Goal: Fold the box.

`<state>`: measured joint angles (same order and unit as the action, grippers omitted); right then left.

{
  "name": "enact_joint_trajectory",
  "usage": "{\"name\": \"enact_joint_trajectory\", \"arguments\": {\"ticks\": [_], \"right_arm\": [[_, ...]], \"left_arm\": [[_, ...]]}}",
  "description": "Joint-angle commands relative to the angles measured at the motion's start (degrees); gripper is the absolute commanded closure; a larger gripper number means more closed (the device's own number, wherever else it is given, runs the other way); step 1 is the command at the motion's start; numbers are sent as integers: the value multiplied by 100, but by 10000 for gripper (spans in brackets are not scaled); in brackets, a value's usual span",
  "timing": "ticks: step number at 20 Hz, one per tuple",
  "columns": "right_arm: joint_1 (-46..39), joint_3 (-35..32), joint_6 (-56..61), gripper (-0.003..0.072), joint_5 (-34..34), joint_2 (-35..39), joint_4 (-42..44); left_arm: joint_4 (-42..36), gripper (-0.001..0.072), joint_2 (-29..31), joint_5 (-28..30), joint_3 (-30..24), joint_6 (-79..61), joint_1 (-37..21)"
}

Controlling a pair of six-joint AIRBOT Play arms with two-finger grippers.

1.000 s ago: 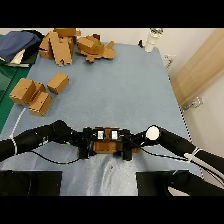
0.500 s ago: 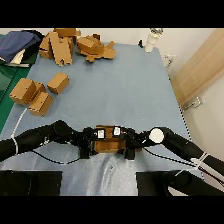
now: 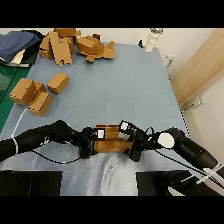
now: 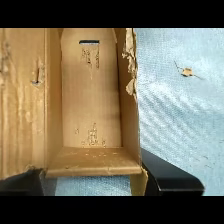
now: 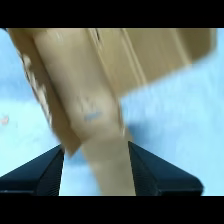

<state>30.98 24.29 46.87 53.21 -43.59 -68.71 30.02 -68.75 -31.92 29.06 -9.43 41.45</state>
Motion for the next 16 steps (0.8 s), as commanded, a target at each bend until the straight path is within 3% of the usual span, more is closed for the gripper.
{"name": "enact_joint_trajectory", "arguments": {"ticks": [1, 7, 9, 10, 11, 12, 16], "right_arm": [[7, 4, 1429, 91, 946, 551, -658], [7, 4, 1878, 91, 629, 1447, -627], [7, 4, 2210, 96, 302, 1537, -470], [7, 4, 2420, 157, 129, 1539, -323], [7, 4, 2675, 379, 2, 1532, -125], [4, 4, 3014, 682, -63, 1521, 146], [7, 4, 2949, 683, -645, 1078, 2343]], "left_arm": [[4, 365, 15, -66, 7, 157, -2], [1161, 365, 210, -415, 76, 916, -7], [1233, 366, 245, -494, 76, 970, -7], [1233, 365, 245, -498, 76, 1088, -4], [1233, 365, 245, -516, 76, 1143, -4], [1233, 366, 245, -516, 76, 1196, -4], [1233, 365, 243, -511, 76, 1198, -4]]}}
